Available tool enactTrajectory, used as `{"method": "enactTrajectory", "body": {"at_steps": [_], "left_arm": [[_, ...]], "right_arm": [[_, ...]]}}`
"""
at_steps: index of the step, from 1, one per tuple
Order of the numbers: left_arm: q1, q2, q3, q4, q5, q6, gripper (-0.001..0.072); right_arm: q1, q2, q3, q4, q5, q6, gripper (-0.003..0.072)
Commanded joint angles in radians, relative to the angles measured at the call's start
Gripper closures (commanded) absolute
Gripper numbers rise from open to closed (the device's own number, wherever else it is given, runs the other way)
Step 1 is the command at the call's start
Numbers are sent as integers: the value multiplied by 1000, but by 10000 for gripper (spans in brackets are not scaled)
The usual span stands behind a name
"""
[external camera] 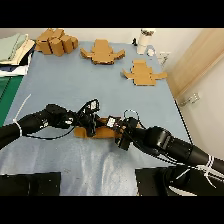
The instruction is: Fold the box.
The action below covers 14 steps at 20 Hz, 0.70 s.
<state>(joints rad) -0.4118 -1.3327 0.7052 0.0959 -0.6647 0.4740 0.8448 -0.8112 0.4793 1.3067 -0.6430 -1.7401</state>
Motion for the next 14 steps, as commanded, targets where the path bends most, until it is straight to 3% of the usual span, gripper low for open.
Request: {"method": "enactTrajectory", "body": {"at_steps": [1,4,10,14], "left_arm": [[0,1,0,0,0,0,696],[0,1,0,0,0,0,696],[0,1,0,0,0,0,696],[0,1,0,0,0,0,696]], "right_arm": [[-16,2,3,34,1,-108,-34],[-53,2,3,78,19,-253,-34],[-320,1,3,630,19,-927,-34],[-412,-13,3,750,-10,-1110,-34]]}}
